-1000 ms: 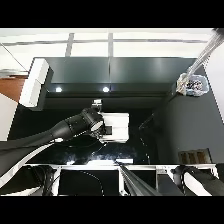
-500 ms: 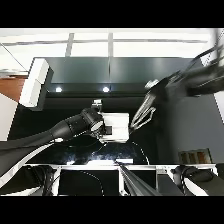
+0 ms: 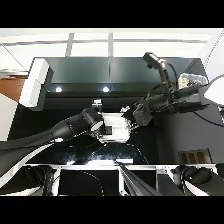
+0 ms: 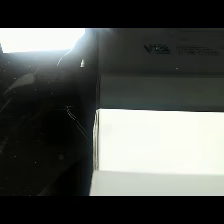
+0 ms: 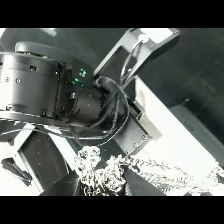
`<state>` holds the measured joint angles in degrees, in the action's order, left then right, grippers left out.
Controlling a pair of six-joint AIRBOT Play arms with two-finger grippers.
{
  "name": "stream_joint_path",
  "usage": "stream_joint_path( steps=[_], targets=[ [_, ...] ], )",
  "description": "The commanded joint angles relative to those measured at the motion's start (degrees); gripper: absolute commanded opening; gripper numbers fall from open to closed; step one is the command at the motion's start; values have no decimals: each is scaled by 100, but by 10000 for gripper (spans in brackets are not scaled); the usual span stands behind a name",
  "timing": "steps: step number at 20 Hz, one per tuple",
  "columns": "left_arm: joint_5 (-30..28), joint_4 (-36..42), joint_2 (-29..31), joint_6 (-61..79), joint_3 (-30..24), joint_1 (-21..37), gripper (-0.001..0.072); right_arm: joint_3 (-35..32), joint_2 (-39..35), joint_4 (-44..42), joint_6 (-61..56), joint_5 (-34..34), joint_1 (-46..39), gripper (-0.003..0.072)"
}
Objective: Fold the box and place the chain.
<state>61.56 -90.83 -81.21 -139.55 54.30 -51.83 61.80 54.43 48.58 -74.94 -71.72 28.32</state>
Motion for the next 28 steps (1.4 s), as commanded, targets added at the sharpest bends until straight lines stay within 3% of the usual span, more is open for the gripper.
stream_joint_path(
  steps=[1,9,10,11,12,14,17,19,22,23,25,28],
  targets=[
    [2,0,2,2,-2,0,30,-188,190,-240,-2,358,216,40],
    [2,0,2,2,-2,0,30,-601,656,195,20,522,490,44],
    [2,0,2,2,-2,0,30,-612,656,273,20,487,490,279],
    [2,0,2,4,-2,0,31,-610,656,323,20,448,487,564],
    [2,0,2,2,-2,0,30,-610,645,385,55,369,446,638],
    [4,0,2,2,-2,0,31,-608,505,402,415,9,31,638],
    [0,0,2,2,-2,0,30,-612,24,463,1158,-413,-1231,638],
    [2,0,2,2,-2,0,31,-804,-197,699,1720,-254,-2052,638],
    [2,0,2,2,-2,0,31,-1751,-195,791,2603,793,-2634,640],
    [2,0,2,2,-2,0,31,-2144,-186,798,2959,1386,-2621,710],
    [4,0,2,2,-2,0,31,-2761,-114,769,4092,2273,-2411,704],
    [0,-4,2,2,-2,0,31,-3276,122,699,6074,2557,-1845,704]
  ],
)
